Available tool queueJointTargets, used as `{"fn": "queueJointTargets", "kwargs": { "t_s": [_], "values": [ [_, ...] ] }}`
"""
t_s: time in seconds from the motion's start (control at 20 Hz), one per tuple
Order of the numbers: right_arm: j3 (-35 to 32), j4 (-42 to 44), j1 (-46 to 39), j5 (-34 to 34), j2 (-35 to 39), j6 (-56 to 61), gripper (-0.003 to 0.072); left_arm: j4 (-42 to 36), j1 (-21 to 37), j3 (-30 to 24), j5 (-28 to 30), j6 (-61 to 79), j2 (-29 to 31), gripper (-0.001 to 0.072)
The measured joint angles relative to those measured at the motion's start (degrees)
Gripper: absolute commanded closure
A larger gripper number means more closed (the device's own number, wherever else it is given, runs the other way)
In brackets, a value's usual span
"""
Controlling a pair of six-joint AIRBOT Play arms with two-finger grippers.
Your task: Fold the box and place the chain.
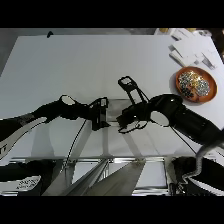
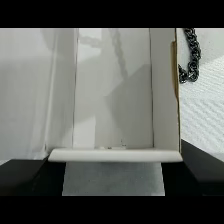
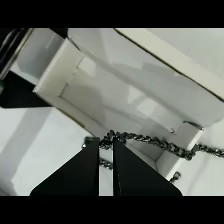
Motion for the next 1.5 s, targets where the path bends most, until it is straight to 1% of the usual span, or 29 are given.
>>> {"fn": "queueJointTargets", "kwargs": {
  "t_s": [0.05, 0.1, 0.15, 0.25, 0.4, 0.5, 0.7, 0.75, 0.85, 1.0, 1.05, 1.3, 1.5],
  "values": [
    [0.0, -0.3, -0.3, -0.6, -0.8, 1.0, 0.0575, 0.0, 0.0, 0.0, 0.0, 0.0, 0.0, 0.0603],
    [0.0, -0.6, -0.7, -1.0, -1.4, 1.9, 0.0472, 0.0, 0.0, 0.0, 0.0, 0.0, 0.0, 0.0603],
    [0.0, -0.8, -1.0, -1.4, -1.8, 2.6, 0.0429, 0.0, 0.0, 0.0, 0.0, 0.0, 0.0, 0.0603],
    [0.0, -1.0, -1.5, -1.2, -2.3, 3.9, 0.0429, 0.0, 0.0, 0.0, 0.0, 0.0, 0.0, 0.0603],
    [0.1, -1.0, -1.7, 1.4, -1.5, 4.6, 0.0436, 0.0, 0.0, 0.0, 0.0, 0.0, 0.0, 0.0603],
    [0.1, -1.0, -1.7, 3.7, 0.6, 4.7, 0.0502, 0.0, 0.0, 0.0, 0.0, 0.0, 0.0, 0.0603],
    [-0.5, -1.1, 1.5, 8.5, 4.4, 5.1, 0.0507, 0.0, 0.0, 0.0, 0.0, 0.0, 0.0, 0.0603],
    [-1.4, -1.1, 3.0, 8.7, 4.8, 5.3, 0.0507, 0.0, 0.0, 0.0, 0.0, 0.0, 0.0, 0.0603],
    [-3.9, -1.2, 5.5, 7.2, 5.1, 5.8, 0.0505, 0.0, 0.0, 0.0, 0.0, 0.0, 0.0, 0.0603],
    [-6.8, -1.5, 7.8, 3.6, 3.5, 6.3, 0.0454, 0.0, 0.0, 0.0, 0.0, 0.0, 0.0, 0.0603],
    [-7.3, -1.5, 8.3, 2.2, 2.5, 6.3, 0.0454, 0.0, 0.0, 0.0, 0.0, 0.0, 0.0, 0.0603],
    [-8.5, -1.6, 9.5, -1.7, -3.2, 6.1, 0.0448, 0.0, 0.0, 0.0, 0.0, 0.0, 0.0, 0.0603],
    [-8.7, -1.6, 10.6, -4.6, -4.9, 4.4, 0.045, 0.0, 0.0, 0.0, 0.0, 0.0, 0.0, 0.0603]
  ]
}}
